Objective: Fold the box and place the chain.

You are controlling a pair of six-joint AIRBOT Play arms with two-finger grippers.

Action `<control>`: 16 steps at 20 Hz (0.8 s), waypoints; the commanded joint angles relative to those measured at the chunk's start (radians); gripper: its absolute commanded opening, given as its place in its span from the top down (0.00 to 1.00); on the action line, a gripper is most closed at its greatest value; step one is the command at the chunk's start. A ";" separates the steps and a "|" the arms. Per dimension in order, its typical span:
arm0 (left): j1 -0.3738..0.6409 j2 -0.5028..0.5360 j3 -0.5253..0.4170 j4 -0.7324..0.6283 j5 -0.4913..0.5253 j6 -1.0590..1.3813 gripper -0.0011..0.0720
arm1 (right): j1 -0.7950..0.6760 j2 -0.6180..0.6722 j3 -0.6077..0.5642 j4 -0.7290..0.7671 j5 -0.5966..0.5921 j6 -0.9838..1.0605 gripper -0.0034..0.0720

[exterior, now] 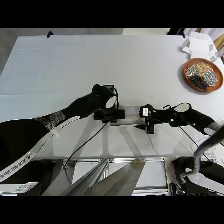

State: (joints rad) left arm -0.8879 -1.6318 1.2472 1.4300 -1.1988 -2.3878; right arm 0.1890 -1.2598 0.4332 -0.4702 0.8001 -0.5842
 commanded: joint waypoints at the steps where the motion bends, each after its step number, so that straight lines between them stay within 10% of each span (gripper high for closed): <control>1: -0.017 -0.006 0.003 0.027 -0.003 -0.078 0.81 | 0.000 0.001 0.000 0.000 0.000 0.000 0.40; 8: -0.039 -0.006 0.003 0.072 -0.003 -0.131 0.98 | 0.000 0.001 0.000 0.000 0.000 0.000 0.40; 16: -0.039 -0.017 0.003 0.089 0.001 -0.130 0.77 | 0.000 0.001 0.000 0.000 0.000 0.000 0.40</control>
State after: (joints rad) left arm -0.9260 -1.6421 1.2499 1.5120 -1.1950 -2.5168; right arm 0.1890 -1.2598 0.4335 -0.4698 0.7998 -0.5838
